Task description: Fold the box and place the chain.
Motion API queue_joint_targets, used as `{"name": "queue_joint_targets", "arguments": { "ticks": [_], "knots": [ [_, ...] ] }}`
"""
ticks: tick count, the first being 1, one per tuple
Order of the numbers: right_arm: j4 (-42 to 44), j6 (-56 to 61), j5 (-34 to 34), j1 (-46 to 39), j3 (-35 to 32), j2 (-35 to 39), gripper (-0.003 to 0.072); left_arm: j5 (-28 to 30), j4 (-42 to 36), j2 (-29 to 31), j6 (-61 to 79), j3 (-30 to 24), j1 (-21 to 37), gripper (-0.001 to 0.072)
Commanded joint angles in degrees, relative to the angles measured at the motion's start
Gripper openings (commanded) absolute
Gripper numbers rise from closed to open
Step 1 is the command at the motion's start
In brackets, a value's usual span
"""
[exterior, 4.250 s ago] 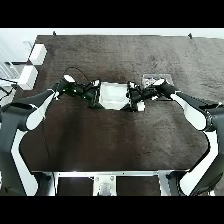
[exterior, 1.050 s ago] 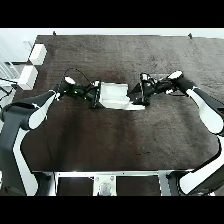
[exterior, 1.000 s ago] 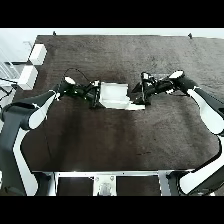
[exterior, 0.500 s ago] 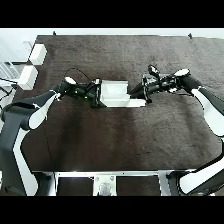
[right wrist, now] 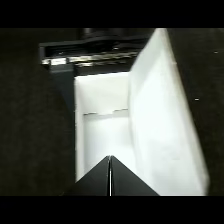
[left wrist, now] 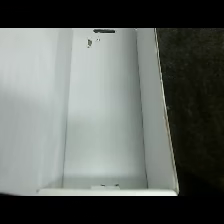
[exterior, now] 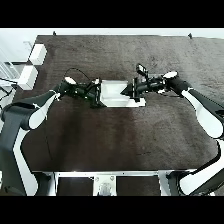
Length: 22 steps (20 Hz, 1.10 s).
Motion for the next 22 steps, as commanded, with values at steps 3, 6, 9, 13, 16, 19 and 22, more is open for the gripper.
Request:
{"name": "queue_joint_targets", "arguments": {
  "ticks": [3, 6, 9, 13, 16, 19, 22],
  "knots": [
    [5.44, 1.18, -8.66, -0.44, 0.00, -0.07, 0.0010, -1.31, 1.18, -0.26, 0.02, -0.04, 0.00, 0.0178],
    [5.42, 2.67, -13.09, -0.26, 0.00, -0.42, 0.0010, -1.29, 1.25, -0.26, 0.02, -0.04, 0.00, 0.0178],
    [5.38, 5.57, -17.27, -0.02, 0.02, -2.12, 0.0010, -1.36, 1.27, -0.26, 0.02, -0.04, 0.00, 0.0178],
    [0.04, 8.44, -17.03, 0.66, 0.00, -3.91, 0.0010, -1.33, 1.16, -0.26, 0.02, -0.04, 0.00, 0.0178],
    [-1.09, 8.63, -16.90, 0.81, 0.02, -3.91, 0.0010, -1.31, 1.01, -0.26, 0.02, -0.04, 0.00, 0.0178],
    [-1.46, 8.59, -16.92, 0.90, 0.02, -3.89, 0.0010, -1.29, 1.01, -0.22, 0.02, -0.02, 0.00, 0.0178],
    [-1.49, 5.44, -16.92, 0.85, 0.02, -3.32, 0.0009, -1.29, 1.01, -0.22, 0.02, -0.02, 0.00, 0.0178]
  ]
}}
